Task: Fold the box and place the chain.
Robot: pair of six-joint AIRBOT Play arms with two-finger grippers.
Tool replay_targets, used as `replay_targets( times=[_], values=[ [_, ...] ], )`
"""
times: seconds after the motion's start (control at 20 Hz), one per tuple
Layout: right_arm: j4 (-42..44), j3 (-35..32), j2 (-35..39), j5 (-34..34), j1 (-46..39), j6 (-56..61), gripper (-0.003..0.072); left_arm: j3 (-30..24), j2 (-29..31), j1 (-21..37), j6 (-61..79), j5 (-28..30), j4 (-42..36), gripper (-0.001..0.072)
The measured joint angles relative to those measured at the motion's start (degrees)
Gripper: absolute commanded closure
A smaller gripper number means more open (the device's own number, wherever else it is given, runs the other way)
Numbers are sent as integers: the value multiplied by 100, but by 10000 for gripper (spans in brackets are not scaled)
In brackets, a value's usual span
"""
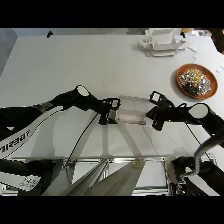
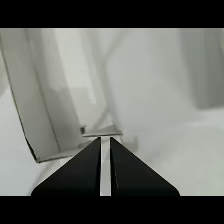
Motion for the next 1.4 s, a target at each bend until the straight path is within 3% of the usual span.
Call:
replay_targets(
  times=[0.3,0.6,0.95,1.3,1.35,1.4],
  values=[
    [-1453,-2,1038,9,-343,3738,672,0,0,0,-2,0,0,700],
    [-2063,-2,767,280,-1108,6070,672,0,0,0,-4,0,0,700],
    [-1215,-2,-472,555,-1106,6376,672,0,0,0,-4,0,-2,700],
    [-354,-2,-887,708,-763,5995,671,0,0,0,-4,0,0,700],
    [-208,-2,-885,743,-748,5893,642,0,0,0,-4,0,0,700],
    [-85,-4,-857,789,-739,5792,513,0,0,0,-4,0,-2,700]
  ],
)
